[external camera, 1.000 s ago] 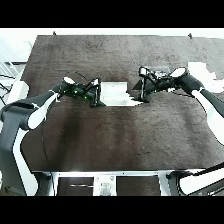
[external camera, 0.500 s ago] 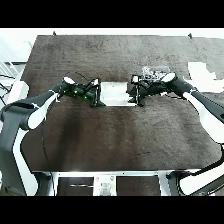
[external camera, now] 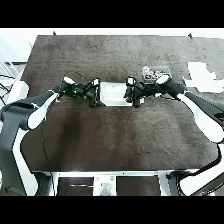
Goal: Fold the box and place the chain.
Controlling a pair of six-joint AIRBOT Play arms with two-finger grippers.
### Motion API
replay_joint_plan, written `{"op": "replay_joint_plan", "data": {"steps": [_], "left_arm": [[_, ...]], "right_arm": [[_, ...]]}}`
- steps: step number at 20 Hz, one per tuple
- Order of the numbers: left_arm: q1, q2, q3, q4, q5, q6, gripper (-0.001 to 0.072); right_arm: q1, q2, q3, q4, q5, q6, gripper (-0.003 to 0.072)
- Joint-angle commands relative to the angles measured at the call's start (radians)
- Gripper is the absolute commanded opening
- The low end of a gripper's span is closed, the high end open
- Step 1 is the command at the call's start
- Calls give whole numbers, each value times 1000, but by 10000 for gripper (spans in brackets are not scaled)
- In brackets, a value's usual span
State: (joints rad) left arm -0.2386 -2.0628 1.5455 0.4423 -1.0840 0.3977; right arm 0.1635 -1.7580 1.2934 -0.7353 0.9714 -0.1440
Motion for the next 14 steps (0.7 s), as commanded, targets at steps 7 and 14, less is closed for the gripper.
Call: {"op": "replay_joint_plan", "data": {"steps": [7,14], "left_arm": [[-1,0,0,-1,3,0,407],[-1,0,0,-1,3,0,407]], "right_arm": [[6,-25,-1,100,-33,-100,384],[2,-25,-1,96,-33,-100,574]]}}
